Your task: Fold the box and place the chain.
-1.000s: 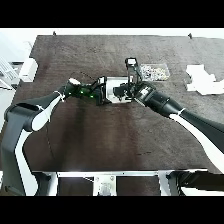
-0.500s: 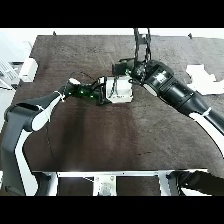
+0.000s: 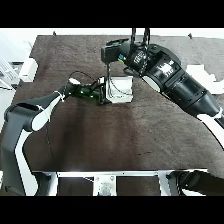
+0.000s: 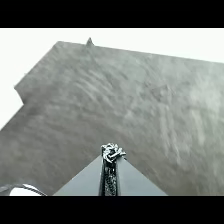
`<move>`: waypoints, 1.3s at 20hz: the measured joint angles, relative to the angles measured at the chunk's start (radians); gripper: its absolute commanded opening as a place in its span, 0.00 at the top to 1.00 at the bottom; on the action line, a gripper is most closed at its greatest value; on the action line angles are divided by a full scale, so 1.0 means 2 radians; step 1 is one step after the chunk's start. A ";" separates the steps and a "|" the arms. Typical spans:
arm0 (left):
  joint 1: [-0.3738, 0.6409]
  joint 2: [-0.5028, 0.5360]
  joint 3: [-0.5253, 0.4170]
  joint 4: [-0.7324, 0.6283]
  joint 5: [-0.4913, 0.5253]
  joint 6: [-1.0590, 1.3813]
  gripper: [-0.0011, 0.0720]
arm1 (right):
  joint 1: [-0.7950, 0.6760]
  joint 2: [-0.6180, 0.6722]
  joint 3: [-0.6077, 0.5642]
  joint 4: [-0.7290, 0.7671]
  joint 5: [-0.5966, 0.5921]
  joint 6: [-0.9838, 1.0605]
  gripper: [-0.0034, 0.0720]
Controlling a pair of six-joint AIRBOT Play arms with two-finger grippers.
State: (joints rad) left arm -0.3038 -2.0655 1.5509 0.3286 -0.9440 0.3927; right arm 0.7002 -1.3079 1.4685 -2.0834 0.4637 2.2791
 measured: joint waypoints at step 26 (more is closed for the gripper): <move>0.000 0.000 0.000 0.000 0.000 0.000 0.35 | -0.022 -0.032 -0.127 -0.026 0.073 -0.013 0.94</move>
